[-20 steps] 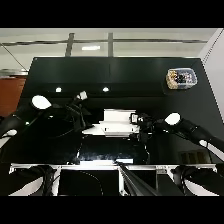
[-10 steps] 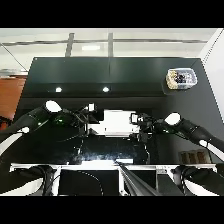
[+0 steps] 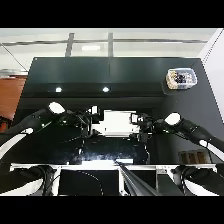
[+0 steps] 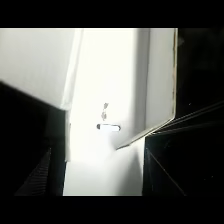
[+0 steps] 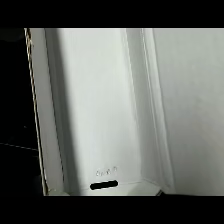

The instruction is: Fold the box and place the chain.

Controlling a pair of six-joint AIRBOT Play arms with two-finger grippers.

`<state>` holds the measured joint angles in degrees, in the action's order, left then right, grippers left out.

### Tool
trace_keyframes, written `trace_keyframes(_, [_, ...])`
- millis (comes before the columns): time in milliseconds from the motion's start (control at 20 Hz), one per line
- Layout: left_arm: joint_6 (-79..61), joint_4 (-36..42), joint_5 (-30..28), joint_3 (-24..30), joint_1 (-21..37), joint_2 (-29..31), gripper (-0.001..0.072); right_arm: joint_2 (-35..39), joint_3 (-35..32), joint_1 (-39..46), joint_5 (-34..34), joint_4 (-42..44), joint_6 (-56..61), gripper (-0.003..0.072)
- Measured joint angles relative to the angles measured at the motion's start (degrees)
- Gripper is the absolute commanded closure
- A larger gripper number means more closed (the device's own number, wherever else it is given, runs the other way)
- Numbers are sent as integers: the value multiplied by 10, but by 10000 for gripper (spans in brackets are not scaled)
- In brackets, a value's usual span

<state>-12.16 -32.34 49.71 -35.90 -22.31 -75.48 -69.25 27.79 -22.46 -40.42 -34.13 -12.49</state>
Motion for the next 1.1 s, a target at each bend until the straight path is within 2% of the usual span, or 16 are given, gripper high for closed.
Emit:
trace_keyframes(200, [-4,4,21,0,-13,0,362,0,0,0,0,0,-1,219])
trace_keyframes(700, [-5,5,17,0,-16,0,368,0,0,0,0,0,0,219])
trace_keyframes(1000, [-5,33,8,0,-16,0,379,0,0,0,1,0,1,219])
trace_keyframes(1050, [-5,39,7,0,-16,0,440,0,0,0,1,0,1,219])
trace_keyframes(1100, [-5,45,6,0,-17,0,550,0,0,0,1,0,1,219])
